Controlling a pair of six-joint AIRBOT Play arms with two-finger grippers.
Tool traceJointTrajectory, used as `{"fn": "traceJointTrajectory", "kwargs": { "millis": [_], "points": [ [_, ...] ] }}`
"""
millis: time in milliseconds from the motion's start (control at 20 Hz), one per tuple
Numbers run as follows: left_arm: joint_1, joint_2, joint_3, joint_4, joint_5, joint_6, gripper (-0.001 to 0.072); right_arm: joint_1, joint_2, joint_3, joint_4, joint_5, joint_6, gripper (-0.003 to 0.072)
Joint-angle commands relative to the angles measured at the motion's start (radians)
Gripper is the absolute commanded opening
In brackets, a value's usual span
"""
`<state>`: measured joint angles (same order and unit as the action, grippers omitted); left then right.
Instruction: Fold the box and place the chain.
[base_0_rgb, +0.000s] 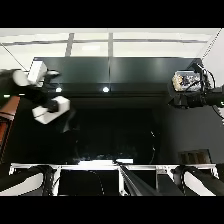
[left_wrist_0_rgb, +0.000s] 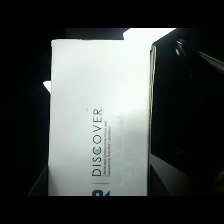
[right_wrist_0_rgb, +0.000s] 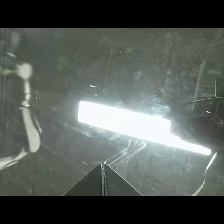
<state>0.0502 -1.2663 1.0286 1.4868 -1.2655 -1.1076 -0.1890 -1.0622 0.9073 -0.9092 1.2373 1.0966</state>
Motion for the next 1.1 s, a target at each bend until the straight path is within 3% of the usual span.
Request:
{"fn": "traceJointTrajectory", "kwargs": {
  "millis": [0, 200, 350, 500, 800, 1050],
  "points": [
    [0.299, 0.051, -0.019, -0.022, -0.019, -0.078, 0.0291, 0.0, 0.001, -0.001, 0.0, 0.0, -0.001, 0.0014],
    [0.431, 0.05, -0.019, -0.044, 0.108, -0.073, 0.0291, 0.0, 0.001, -0.001, 0.0, -0.006, -0.001, 0.0014],
    [0.439, 0.017, -0.019, -0.011, 0.303, -0.074, 0.0291, 0.0, 0.001, -0.001, 0.0, -0.021, -0.001, 0.0014],
    [0.43, -0.05, -0.018, -0.035, 0.433, -0.063, 0.029, 0.0, 0.001, -0.001, 0.0, -0.024, 0.0, 0.0013],
    [0.424, -0.183, 0.034, -0.217, 0.481, 0.101, 0.0291, 0.0, 0.001, -0.001, 0.0, -0.038, 0.01, 0.0014],
    [0.417, -0.228, 0.062, -0.217, 0.533, 0.132, 0.0292, 0.0, 0.001, -0.001, 0.0, -0.037, 0.025, 0.0013]
  ]
}}
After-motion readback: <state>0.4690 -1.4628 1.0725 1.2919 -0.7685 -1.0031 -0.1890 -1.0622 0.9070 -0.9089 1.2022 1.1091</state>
